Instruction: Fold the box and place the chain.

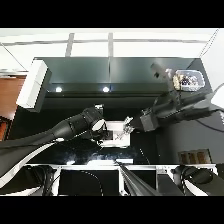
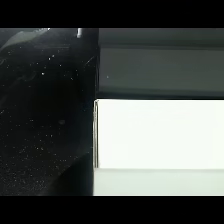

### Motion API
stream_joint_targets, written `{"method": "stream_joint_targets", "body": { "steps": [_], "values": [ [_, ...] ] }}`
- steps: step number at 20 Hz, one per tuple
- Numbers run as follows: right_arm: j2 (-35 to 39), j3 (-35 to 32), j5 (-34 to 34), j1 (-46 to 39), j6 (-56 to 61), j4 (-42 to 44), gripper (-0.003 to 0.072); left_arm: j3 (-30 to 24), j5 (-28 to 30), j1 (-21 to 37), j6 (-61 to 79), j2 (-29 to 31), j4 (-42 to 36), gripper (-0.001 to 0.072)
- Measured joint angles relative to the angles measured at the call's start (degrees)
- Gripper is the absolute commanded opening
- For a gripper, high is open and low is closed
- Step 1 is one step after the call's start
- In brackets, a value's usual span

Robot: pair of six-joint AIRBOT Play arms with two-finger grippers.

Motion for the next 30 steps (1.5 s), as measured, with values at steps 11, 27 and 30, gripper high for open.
{"method": "stream_joint_targets", "body": {
  "steps": [11,27,30],
  "values": [
    [-0.6,-13.7,-18.4,7.9,1.1,-4.7,0.0242,0.0,0.0,0.0,0.0,0.0,-0.1,0.003],
    [5.3,-14.2,-10.8,-4.5,2.4,-15.2,0.0415,0.7,3.9,0.2,-0.5,0.0,-1.6,0.0302],
    [5.9,-14.2,-10.1,-5.3,2.4,-15.5,0.0415,1.9,4.6,0.5,-1.4,0.2,-2.2,0.0529]
  ]
}}
